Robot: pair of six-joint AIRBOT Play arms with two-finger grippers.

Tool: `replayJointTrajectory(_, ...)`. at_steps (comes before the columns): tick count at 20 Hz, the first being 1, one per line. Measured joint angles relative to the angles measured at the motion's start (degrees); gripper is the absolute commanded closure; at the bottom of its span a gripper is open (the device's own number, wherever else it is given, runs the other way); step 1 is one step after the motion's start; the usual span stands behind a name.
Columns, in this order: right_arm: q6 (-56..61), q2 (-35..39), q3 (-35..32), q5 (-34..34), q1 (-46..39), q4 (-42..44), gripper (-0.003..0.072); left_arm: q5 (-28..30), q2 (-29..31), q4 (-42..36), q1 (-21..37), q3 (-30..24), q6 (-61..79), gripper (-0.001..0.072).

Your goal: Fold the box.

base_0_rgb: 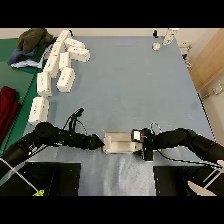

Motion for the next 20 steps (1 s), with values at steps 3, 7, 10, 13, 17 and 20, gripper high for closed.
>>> replayJointTrajectory(3, 0.0, 0.0, 0.0, 0.0, 0.0, 0.0, 0.0177, 3.8, -0.1, -0.4, -3.1, 0.9, -1.2, 0.0242)
replayJointTrajectory(7, 0.0, 0.0, 0.0, 0.0, 0.0, 0.0, 0.0177, 7.3, -0.4, 4.6, -7.6, 2.2, -9.3, 0.0242)
replayJointTrajectory(10, 0.0, 0.0, 0.0, 0.0, 0.0, 0.0, 0.0177, 9.7, -0.8, 12.6, -13.2, 4.7, -20.6, 0.0243)
replayJointTrajectory(13, 0.0, 0.0, 0.0, 0.0, 0.0, 0.0, 0.0177, 10.7, -3.3, 23.7, -20.5, 8.9, -35.5, 0.0243)
replayJointTrajectory(17, 0.0, 0.0, 0.0, 0.0, 0.0, 0.0, 0.0177, 7.5, -10.3, 40.3, -30.2, 16.9, -56.7, 0.0243)
replayJointTrajectory(20, 0.0, 0.0, 0.0, 0.0, 0.0, 0.0, 0.0177, 1.7, -16.3, 51.3, -36.0, 23.7, -70.4, 0.0243)
